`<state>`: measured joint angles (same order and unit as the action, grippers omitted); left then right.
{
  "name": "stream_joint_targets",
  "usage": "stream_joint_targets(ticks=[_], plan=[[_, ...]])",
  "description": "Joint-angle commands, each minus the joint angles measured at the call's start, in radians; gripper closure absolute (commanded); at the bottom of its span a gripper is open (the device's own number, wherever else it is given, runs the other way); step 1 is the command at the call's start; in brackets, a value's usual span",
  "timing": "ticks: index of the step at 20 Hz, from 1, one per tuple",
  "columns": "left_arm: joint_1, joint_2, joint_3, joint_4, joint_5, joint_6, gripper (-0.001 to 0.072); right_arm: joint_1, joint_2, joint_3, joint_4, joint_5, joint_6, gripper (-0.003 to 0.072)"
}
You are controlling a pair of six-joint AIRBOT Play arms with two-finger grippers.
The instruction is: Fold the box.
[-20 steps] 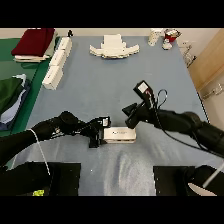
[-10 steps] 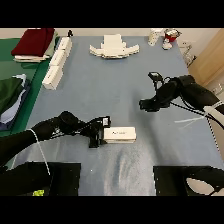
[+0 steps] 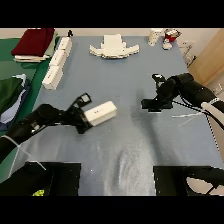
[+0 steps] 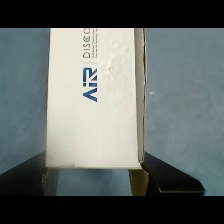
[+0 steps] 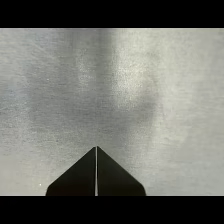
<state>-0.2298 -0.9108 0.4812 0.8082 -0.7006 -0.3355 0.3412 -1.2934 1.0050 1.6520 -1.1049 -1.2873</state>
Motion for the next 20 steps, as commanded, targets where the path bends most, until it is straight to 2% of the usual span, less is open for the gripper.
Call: stream_joint_targets(ticks=[1, 3, 5, 7, 8, 13, 15, 18, 20], plan=[[0.285, 0.152, 0.003, 0.304, -0.161, -0.366, 0.0179, -0.001, -0.002, 0.001, -0.003, -0.004, 0.006, 0.0666], [0.485, 0.207, 0.0, 0.342, -0.235, -0.365, 0.0179, -0.001, -0.002, 0.001, -0.003, -0.004, 0.006, 0.0666], [0.664, 0.232, -0.012, 0.336, -0.229, -0.364, 0.0179, -0.001, -0.002, 0.001, -0.002, -0.004, 0.006, 0.0666], [0.774, 0.228, -0.016, 0.336, -0.196, -0.311, 0.0179, -0.001, -0.002, 0.001, -0.003, -0.003, 0.006, 0.0666], [0.796, 0.217, -0.016, 0.336, -0.156, -0.304, 0.0179, -0.001, -0.002, 0.001, -0.003, -0.004, 0.006, 0.0666], [0.797, 0.077, -0.012, 0.308, 0.106, -0.308, 0.0179, -0.001, -0.002, 0.001, -0.003, -0.004, 0.006, 0.0666], [0.792, -0.003, 0.006, 0.239, 0.181, -0.288, 0.0179, -0.001, -0.002, 0.001, -0.003, -0.004, 0.006, 0.0666], [0.743, -0.145, 0.081, 0.14, 0.255, -0.217, 0.0179, -0.001, -0.002, 0.001, -0.003, -0.004, 0.006, 0.0666], [0.702, -0.253, 0.168, 0.095, 0.275, -0.204, 0.0179, -0.001, -0.002, 0.001, -0.002, -0.004, 0.006, 0.0666]])
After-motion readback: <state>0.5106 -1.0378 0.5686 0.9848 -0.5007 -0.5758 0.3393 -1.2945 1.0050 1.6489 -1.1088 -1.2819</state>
